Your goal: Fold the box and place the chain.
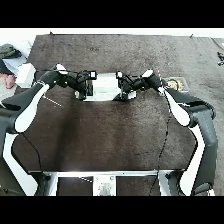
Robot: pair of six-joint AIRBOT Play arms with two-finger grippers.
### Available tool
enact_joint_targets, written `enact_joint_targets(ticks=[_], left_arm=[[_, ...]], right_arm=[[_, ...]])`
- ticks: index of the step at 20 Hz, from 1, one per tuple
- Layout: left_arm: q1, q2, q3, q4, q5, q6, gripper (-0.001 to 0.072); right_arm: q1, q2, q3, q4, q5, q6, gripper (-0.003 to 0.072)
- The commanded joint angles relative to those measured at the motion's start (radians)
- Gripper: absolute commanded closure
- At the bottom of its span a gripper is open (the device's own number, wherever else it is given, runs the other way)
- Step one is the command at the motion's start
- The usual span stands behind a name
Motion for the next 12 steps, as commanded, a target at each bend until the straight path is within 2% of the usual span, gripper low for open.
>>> enact_joint_targets(ticks=[1,5,7,8,12], left_arm=[[0.000,-0.011,0.000,-0.060,-0.003,0.030,0.0665],[0.000,-0.013,0.000,-0.142,0.000,0.063,0.0665],[0.000,-0.022,0.000,-0.140,-0.005,0.062,0.0664],[0.000,-0.024,0.000,-0.137,-0.013,0.062,0.0632],[0.000,-0.024,0.000,-0.138,-0.021,0.063,0.0634]], right_arm=[[0.001,0.000,0.000,0.000,0.000,0.000,0.0332],[0.001,0.000,0.000,0.000,0.000,0.000,0.0332],[0.001,0.000,0.000,0.000,0.000,0.000,0.0332],[0.001,0.000,0.000,0.000,0.000,0.000,0.0332],[0.001,0.000,0.000,0.000,0.000,0.000,0.0332]])
